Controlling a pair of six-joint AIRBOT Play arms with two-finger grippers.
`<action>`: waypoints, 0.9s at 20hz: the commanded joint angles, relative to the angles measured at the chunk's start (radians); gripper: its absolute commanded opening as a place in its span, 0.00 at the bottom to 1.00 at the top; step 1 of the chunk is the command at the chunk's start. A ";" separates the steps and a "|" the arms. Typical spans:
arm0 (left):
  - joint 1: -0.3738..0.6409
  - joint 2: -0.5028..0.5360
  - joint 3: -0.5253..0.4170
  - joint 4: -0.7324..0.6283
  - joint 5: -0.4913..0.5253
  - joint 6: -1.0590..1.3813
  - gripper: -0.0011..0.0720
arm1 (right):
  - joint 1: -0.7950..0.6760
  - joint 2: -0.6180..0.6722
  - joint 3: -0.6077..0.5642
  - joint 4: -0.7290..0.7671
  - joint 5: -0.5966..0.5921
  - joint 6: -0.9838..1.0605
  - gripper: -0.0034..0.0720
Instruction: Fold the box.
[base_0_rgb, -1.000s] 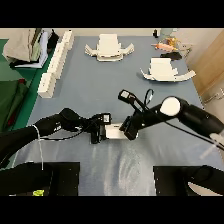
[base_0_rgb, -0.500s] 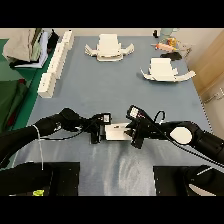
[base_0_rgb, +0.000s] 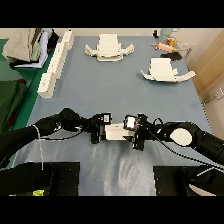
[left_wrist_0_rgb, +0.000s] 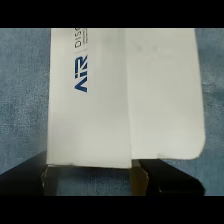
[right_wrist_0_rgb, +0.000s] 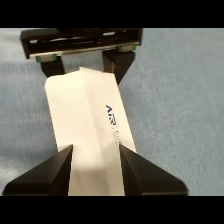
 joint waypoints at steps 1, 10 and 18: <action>0.000 0.000 0.000 0.000 0.001 0.000 0.66 | 0.016 -0.035 0.001 -0.056 0.022 -0.078 0.64; 0.000 0.000 0.000 0.000 0.000 0.000 0.66 | 0.023 -0.054 0.011 -0.124 -0.052 -0.166 0.64; 0.000 0.000 0.000 0.000 0.000 0.000 0.66 | 0.043 -0.067 0.011 -0.117 -0.059 -0.184 0.64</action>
